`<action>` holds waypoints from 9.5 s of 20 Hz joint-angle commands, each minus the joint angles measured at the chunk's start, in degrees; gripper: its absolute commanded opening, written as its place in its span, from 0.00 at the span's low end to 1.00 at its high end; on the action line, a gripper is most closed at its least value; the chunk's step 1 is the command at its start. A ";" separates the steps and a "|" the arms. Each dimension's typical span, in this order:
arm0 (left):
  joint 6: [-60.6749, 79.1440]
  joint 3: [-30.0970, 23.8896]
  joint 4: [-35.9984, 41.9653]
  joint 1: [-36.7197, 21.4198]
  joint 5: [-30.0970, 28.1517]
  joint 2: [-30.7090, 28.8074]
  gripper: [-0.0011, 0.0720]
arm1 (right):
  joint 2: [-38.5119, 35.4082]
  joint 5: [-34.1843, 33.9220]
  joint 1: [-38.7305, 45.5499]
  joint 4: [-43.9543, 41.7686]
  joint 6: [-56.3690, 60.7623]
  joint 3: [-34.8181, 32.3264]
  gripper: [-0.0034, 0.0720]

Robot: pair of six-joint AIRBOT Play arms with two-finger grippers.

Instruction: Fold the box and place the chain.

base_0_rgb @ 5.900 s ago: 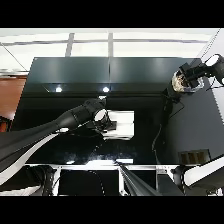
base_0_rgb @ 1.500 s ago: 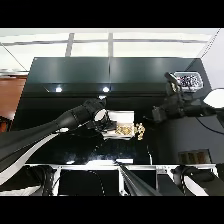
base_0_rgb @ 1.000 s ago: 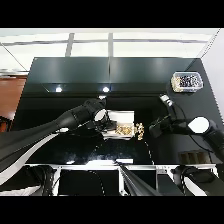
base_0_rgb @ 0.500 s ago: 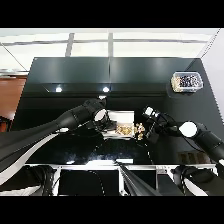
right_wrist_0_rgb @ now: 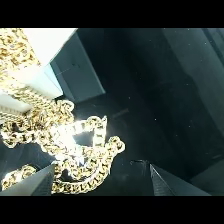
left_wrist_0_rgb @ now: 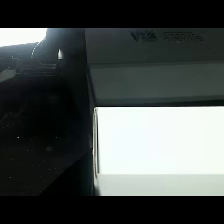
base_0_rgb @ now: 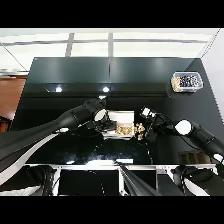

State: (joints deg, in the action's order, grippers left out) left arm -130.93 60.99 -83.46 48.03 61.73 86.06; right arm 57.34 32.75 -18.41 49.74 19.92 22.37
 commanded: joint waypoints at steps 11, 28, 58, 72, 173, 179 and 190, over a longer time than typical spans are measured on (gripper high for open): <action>0.02 -0.02 0.00 -0.02 0.02 0.00 0.06 | 2.10 1.75 -0.04 -0.22 0.04 0.00 0.06; 0.02 -0.02 0.00 -0.02 0.02 0.00 0.06 | -11.15 42.51 8.07 -2.12 31.56 31.69 0.06; 0.02 -0.02 0.15 -0.04 -0.15 0.00 0.06 | -5.14 44.46 20.15 -5.29 39.69 27.78 0.73; -2.56 1.62 -1.64 -0.94 0.55 -3.89 0.69 | -7.06 42.62 24.26 -5.03 35.56 27.80 0.73; 143.99 -21.27 49.86 -21.81 -13.66 -7.34 0.56 | 12.63 39.28 -1.70 -1.46 11.52 30.99 0.98; 143.99 -21.27 49.83 -21.81 -13.25 -7.34 0.56 | 6.58 37.46 -4.50 6.97 16.28 29.18 0.94; 143.99 -21.27 49.83 -21.81 -13.27 -7.34 0.56 | 6.97 25.79 -9.22 6.69 15.19 25.29 0.94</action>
State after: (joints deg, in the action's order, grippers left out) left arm 13.06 39.68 -33.61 26.22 48.47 78.70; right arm 64.23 60.20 -26.72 56.18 35.16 48.05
